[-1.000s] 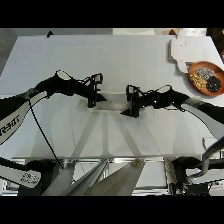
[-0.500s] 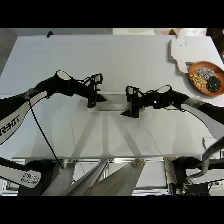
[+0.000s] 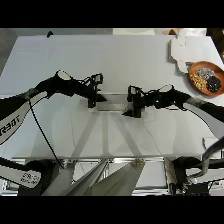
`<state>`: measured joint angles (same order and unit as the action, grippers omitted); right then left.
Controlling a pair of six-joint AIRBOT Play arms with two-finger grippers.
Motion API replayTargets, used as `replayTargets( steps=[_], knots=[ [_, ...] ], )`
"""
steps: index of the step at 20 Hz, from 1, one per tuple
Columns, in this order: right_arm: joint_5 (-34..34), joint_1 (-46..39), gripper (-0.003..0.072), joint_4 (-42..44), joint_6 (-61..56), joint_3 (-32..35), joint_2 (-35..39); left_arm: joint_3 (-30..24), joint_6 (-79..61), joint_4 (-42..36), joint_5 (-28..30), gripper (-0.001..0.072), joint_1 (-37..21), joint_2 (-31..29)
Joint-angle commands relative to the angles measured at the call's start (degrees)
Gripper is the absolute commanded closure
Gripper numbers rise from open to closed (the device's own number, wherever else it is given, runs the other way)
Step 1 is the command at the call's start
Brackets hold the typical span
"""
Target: Fold the box and place the chain.
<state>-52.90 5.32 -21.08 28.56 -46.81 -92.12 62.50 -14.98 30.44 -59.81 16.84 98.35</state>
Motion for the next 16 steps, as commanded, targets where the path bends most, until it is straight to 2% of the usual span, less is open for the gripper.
replayTargets(
  steps=[1, 16],
  knots=[
    [-1.3, -0.1, -0.0002, 0.0, -0.2, 0.0, 0.0, 0.0, 0.0, 0.0, 0.0, 0.0697, 0.0, 0.0],
    [-2.3, -0.1, -0.0019, -0.4, -2.3, 0.0, 0.5, 0.0, 0.0, 0.0, 0.0, 0.0697, 0.0, 0.0]
  ],
)
